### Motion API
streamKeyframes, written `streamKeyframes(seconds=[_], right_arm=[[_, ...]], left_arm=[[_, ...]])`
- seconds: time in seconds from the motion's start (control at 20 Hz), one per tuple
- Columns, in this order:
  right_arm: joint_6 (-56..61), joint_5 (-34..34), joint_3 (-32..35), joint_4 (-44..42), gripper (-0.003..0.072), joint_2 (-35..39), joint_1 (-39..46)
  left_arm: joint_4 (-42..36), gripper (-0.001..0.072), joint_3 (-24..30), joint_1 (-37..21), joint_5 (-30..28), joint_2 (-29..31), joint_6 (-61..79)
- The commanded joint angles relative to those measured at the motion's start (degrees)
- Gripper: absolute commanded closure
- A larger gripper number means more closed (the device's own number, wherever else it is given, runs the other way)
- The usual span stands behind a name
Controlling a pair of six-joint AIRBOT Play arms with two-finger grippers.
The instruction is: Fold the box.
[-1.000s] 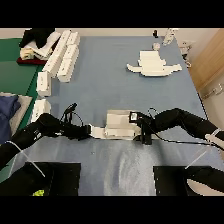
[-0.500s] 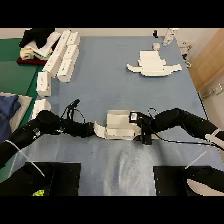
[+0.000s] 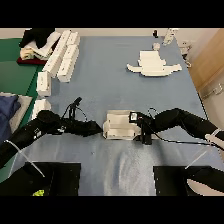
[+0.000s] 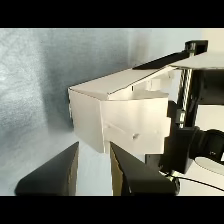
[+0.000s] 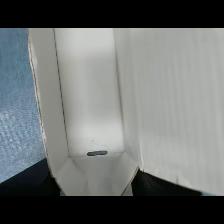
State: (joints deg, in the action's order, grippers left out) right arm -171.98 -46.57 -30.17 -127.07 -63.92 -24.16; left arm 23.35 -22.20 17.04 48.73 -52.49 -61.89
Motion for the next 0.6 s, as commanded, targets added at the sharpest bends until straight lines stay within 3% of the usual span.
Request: streamKeyframes(seconds=[0.0,0.25,0.55], right_arm=[[0.02,0.02,0.02,-0.02,0.0168,-0.04,0.02],[0.02,0.0,0.02,-0.02,0.0168,-0.04,0.02],[0.02,0.0,0.02,-0.02,0.0168,-0.04,0.02]], left_arm=[[-2.01,0.0418,-0.07,0.11,-3.13,-0.13,0.61],[-1.42,0.0404,-0.57,0.92,-2.78,-0.55,-2.14],[13.84,0.0408,-5.75,14.8,-12.22,-0.74,-22.97]])
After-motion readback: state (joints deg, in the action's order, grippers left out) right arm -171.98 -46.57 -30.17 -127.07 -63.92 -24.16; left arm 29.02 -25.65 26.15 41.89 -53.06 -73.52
